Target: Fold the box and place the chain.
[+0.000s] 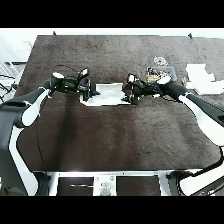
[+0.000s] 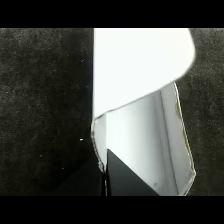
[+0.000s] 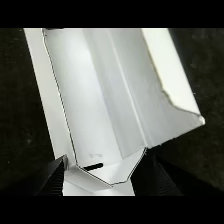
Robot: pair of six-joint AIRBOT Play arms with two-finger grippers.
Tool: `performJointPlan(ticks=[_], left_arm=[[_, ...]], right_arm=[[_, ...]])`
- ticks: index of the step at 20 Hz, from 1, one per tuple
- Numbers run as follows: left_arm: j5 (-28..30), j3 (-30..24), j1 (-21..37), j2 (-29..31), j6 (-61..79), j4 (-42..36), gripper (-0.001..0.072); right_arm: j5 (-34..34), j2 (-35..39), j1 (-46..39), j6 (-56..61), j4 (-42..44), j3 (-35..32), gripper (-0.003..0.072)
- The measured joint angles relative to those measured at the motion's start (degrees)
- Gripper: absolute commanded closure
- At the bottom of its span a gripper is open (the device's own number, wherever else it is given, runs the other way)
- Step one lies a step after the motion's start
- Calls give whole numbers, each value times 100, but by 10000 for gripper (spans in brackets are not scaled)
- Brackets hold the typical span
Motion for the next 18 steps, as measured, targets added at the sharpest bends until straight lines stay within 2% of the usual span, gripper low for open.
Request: performJointPlan(ticks=[3,4,8,18], left_arm=[[-2,0,0,0,0,0,689],[-2,0,0,0,0,0,689],[-2,0,0,0,2,0,689],[-7,0,0,0,2,4,689]], right_arm=[[717,-468,-129,-2,2,509,36],[946,-632,-160,-4,2,691,-13],[1534,-1086,-205,-7,9,1187,-12],[1919,-1482,-114,-103,74,1469,-13]])
